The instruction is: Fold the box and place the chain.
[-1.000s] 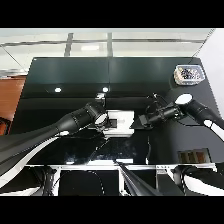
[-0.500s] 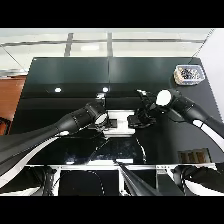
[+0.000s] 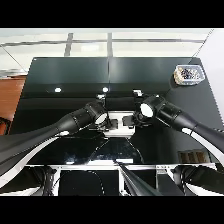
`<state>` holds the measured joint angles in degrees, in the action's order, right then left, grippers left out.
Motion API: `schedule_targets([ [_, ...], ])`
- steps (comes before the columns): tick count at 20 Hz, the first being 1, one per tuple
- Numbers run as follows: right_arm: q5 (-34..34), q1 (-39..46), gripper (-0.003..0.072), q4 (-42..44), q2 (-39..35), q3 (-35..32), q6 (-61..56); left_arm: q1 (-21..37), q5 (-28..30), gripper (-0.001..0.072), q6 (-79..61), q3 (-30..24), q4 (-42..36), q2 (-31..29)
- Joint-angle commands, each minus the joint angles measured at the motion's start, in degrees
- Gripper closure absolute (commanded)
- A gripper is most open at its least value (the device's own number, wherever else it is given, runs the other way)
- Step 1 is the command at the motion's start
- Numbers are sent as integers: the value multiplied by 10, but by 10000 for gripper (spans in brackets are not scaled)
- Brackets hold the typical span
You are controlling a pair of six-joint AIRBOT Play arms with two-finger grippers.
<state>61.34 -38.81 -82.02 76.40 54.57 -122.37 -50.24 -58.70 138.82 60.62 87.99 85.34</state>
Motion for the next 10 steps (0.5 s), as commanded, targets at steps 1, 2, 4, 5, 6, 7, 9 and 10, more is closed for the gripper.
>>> schedule_targets([
  [1, -2, -13, 307, -31, 8, 2, -54, 0, -2, 683, 0, 0, 0, 0],
  [2, -2, -13, 307, -31, 8, 2, -57, 0, -3, 683, 0, 0, 0, 0],
  [4, -2, -13, 307, -31, 11, 2, -61, 0, -3, 683, 0, 0, 0, 0],
  [5, 0, -13, 307, -31, 14, 2, -61, 0, -3, 684, 0, 0, 0, 0],
  [6, -1, -13, 307, -26, 18, 2, -61, 0, -3, 683, 0, 0, 0, 0],
  [7, -1, -13, 311, -20, 23, 2, -61, 0, -3, 683, 0, 0, 0, 0],
  [9, -1, -13, 561, -20, 24, 2, -51, 0, -3, 683, 0, 0, 0, 0],
  [10, -1, -13, 632, -20, 24, 2, -51, 0, -3, 683, 0, 0, 0, 0],
])
